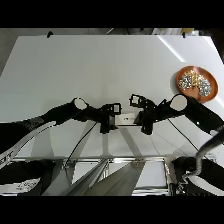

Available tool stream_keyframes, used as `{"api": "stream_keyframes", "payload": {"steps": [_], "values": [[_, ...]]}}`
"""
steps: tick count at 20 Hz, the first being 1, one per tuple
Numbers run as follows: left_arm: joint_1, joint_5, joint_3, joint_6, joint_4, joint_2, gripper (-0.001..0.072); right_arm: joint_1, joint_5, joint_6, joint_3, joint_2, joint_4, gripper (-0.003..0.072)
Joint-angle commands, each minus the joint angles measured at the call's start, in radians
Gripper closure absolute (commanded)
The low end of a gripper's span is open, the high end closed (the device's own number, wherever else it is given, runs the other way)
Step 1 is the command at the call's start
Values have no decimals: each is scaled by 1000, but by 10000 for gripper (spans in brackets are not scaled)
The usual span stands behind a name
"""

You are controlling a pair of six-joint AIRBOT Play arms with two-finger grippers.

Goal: Fold the box and place the chain.

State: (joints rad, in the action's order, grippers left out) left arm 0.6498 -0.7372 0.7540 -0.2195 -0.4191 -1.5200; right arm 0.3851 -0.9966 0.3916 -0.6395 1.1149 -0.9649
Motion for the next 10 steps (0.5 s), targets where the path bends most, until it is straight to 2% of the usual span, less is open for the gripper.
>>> {"api": "stream_keyframes", "payload": {"steps": [1,7,10], "values": [[0,0,0,0,0,0,454,0,6,-1,4,0,3,675],[0,0,0,0,0,0,454,-7,15,3,3,-101,30,675],[0,0,0,0,0,1,454,-73,14,167,3,-170,-19,675]]}}
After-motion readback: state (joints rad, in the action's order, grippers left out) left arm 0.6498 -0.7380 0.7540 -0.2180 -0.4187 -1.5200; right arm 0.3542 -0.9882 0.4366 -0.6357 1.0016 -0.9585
